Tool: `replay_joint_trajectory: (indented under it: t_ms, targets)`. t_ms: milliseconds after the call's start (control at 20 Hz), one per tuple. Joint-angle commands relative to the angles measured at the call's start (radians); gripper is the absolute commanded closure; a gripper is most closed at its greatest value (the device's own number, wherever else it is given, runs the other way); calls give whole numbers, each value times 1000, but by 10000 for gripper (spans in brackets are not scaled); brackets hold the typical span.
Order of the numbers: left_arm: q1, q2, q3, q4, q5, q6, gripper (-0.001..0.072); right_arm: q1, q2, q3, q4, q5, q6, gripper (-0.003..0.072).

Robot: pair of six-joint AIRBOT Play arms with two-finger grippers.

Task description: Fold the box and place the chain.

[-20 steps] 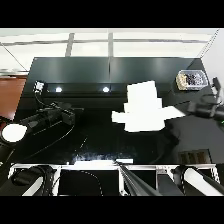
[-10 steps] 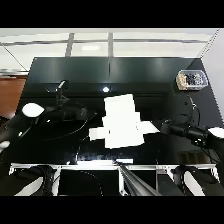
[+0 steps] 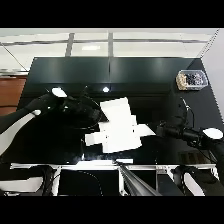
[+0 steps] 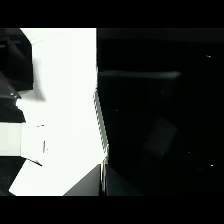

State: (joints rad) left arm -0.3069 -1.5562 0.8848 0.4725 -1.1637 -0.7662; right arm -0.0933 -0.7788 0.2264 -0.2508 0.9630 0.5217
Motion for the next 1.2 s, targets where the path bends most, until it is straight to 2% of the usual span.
replay_joint_trajectory:
  t_ms: [0, 150, 200, 250, 550, 600, 700, 800, 850, 900, 950, 1050, 1150]
  targets:
    - [-8, -132, 43, -122, -221, 135, 126, 8, 1, 0, -23, -4, 11, 676]
    - [-17, -156, 85, -4, -253, 135, 283, 8, 1, 0, -67, -4, 27, 676]
    - [-20, -156, 97, 30, -254, 136, 382, 8, 1, 0, -76, -5, 39, 676]
    - [-25, -156, 102, 42, -255, 145, 439, 8, 1, 0, -80, -5, 47, 676]
    - [-122, -157, 104, 61, -242, 222, 456, 8, 1, 0, -91, -6, 51, 676]
    - [-130, -156, 108, 88, -236, 221, 559, 8, 1, 0, -92, -6, 51, 676]
    - [-127, -156, 109, 111, -232, 219, 683, 8, 1, 0, -106, -3, 51, 675]
    - [-120, -146, 114, 132, -232, 213, 685, 7, 1, 9, -141, 3, 51, 647]
    - [-119, -128, 116, 151, -225, 213, 685, 5, 1, 30, -188, 8, 56, 395]
    - [-119, -100, 117, 182, -206, 213, 685, 0, 1, 62, -254, 16, 92, 82]
    - [-122, -61, 117, 227, -178, 212, 685, -5, 1, 108, -328, 42, 109, 40]
    - [-137, 32, 110, 305, -87, 186, 686, -6, 1, 208, -491, 101, 106, 43]
    - [-172, 142, 67, 313, 76, 254, 686, -6, 1, 288, -595, 144, 84, 44]
